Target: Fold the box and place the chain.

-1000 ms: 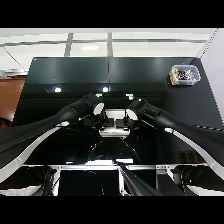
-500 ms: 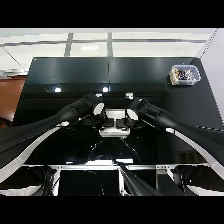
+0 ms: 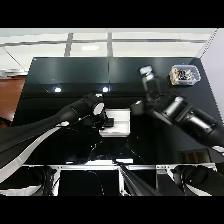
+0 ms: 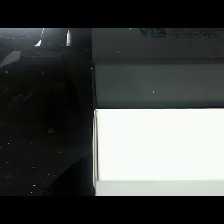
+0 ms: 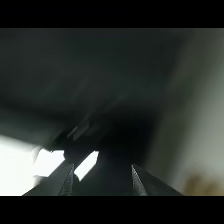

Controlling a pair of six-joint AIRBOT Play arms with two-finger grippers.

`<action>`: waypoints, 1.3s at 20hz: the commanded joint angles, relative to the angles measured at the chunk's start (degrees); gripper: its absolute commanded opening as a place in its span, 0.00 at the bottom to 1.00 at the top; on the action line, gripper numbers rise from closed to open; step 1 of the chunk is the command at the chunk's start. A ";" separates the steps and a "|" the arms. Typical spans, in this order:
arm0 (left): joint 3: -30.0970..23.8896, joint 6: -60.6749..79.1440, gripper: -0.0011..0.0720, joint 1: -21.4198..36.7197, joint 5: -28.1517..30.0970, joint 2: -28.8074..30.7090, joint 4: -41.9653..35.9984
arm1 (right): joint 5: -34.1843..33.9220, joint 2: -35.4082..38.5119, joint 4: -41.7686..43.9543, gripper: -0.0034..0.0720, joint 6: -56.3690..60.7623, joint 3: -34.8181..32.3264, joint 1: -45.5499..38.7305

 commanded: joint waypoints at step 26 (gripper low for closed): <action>0.04 -0.04 0.05 0.04 -0.02 0.00 -0.26 | -6.14 -49.18 47.23 0.84 8.90 44.98 -56.22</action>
